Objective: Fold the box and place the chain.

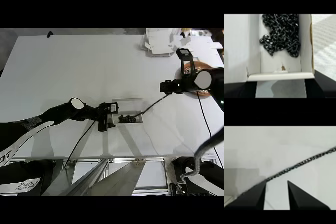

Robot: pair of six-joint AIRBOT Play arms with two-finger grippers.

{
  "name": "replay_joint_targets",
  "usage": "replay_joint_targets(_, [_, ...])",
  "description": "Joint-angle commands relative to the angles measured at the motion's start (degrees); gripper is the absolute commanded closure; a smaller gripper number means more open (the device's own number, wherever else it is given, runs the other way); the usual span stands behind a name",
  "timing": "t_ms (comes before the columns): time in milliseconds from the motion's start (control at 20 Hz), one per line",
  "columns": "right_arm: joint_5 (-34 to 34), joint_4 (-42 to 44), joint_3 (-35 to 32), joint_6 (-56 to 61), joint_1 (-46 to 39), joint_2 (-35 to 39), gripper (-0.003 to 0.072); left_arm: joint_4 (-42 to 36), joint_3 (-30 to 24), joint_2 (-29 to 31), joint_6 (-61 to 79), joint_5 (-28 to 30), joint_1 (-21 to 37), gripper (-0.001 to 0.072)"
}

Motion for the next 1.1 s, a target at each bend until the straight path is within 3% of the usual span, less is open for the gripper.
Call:
replay_joint_targets(0, [-0.8,-0.2,0.1,-1.3,-1.8,-6.2,0.0342,0.0,0.0,0.0,0.0,0.0,0.0,0.0438])
replay_joint_targets(300, [-2.1,-0.3,0.1,-1.0,-1.8,-13.6,0.0349,0.0,0.0,0.0,0.0,0.0,0.0,0.0438])
replay_joint_targets(400, [-2.2,-0.3,0.1,-0.8,-1.8,-15.3,0.0440,0.0,0.0,0.0,0.0,0.0,0.0,0.0438])
replay_joint_targets(450, [-2.5,-0.3,0.1,-0.5,-1.8,-15.8,0.0449,0.0,0.0,0.0,0.0,0.0,0.0,0.0438])
replay_joint_targets(900, [-3.5,-0.3,0.1,-0.3,-1.8,-18.5,0.0449,0.0,0.0,0.0,0.0,0.0,0.0,0.0438])
replay_joint_targets(1050, [-3.4,-0.3,0.1,-0.4,-1.8,-19.0,0.0530,0.0,0.0,0.0,0.0,0.0,0.0,0.0438])
